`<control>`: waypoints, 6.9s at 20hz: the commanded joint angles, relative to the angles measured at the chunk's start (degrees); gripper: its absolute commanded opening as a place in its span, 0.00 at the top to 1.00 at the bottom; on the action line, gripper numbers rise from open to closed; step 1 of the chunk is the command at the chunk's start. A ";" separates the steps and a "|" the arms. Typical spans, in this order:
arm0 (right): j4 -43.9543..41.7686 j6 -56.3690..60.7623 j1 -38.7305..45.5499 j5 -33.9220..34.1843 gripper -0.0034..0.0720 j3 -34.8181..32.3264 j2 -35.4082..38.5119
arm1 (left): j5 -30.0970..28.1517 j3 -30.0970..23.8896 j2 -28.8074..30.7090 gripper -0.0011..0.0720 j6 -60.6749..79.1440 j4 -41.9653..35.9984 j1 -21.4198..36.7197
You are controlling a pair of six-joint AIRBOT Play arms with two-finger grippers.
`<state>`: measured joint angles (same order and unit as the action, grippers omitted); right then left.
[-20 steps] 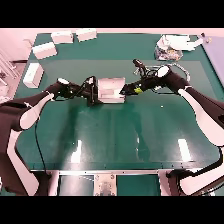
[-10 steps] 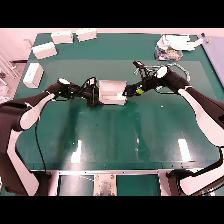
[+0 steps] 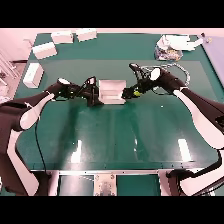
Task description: Fold the box and place the chain.
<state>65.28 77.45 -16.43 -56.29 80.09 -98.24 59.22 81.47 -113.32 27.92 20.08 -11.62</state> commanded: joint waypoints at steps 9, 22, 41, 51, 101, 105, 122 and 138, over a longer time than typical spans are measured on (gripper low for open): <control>15.43 16.35 -7.37 0.42 0.41 3.26 -0.04 | 0.26 0.00 0.04 0.64 -0.02 0.07 0.02; 18.16 22.67 -9.18 2.34 0.56 3.30 -1.68 | 0.42 0.00 0.04 0.64 -0.02 0.07 0.02; 18.53 23.10 -10.34 4.79 0.76 4.13 -3.30 | 0.39 0.00 0.04 0.64 -0.02 0.07 0.00; 19.26 23.06 -9.09 5.42 0.36 4.17 -0.26 | 0.42 0.00 0.04 0.64 -0.02 0.07 0.00; 20.63 27.17 -8.59 3.15 0.50 3.65 -1.05 | 1.49 0.00 0.04 0.64 -0.02 0.07 0.02; 20.68 27.47 -8.83 1.14 0.59 3.65 -1.07 | 1.49 0.00 0.04 0.64 -0.02 0.07 0.02; 19.17 28.46 -9.92 -9.18 0.70 9.03 -5.79 | 1.57 0.00 0.04 0.64 -0.04 0.07 0.02; 20.22 27.80 -9.22 -8.79 0.40 13.99 -6.03 | 1.90 0.00 0.04 0.64 -0.02 0.07 0.00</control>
<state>84.29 104.92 -26.26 -65.65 93.10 -104.31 60.64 81.47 -113.32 27.75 19.75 -11.57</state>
